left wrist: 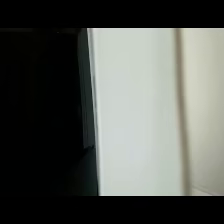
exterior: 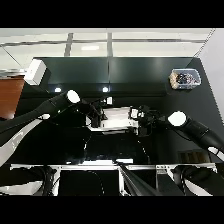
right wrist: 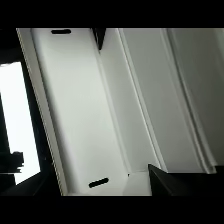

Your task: Fold the box and place the chain.

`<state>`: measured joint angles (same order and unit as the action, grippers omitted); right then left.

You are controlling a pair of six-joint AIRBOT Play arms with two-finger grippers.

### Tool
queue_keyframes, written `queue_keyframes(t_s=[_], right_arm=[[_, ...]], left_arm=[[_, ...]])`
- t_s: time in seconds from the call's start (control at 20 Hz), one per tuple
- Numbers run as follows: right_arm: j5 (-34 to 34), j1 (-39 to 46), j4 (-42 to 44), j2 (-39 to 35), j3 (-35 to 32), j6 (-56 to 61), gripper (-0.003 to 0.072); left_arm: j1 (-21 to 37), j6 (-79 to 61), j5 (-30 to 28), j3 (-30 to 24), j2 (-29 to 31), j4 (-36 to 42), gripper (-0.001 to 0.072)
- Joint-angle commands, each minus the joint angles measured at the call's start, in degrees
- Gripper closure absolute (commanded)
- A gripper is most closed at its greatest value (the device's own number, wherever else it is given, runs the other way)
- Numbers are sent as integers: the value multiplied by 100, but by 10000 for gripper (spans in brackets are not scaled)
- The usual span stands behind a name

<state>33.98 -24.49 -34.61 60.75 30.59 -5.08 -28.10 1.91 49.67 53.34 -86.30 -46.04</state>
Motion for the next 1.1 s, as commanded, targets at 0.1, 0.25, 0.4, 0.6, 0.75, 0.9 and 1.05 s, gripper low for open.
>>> queue_keyframes(t_s=[0.1,0.25,0.4,0.6,0.75,0.9,1.05], right_arm=[[-55,55,-271,-131,17,-98,46],[310,326,-232,-129,26,-105,46],[588,737,321,-61,28,-166,17],[774,866,728,223,92,-723,-34],[798,868,817,505,254,-1075,-34],[970,868,951,774,577,-1276,-34],[1425,863,951,1008,605,-1353,-34]], left_arm=[[-2,-4,4,-2,0,7,684],[-2,-4,4,-2,0,7,684],[-2,-7,4,2,0,4,684],[-4,-22,2,9,2,4,684],[-4,-24,0,9,2,4,684],[-4,-24,0,9,2,4,684],[-4,-22,0,9,2,4,684]])
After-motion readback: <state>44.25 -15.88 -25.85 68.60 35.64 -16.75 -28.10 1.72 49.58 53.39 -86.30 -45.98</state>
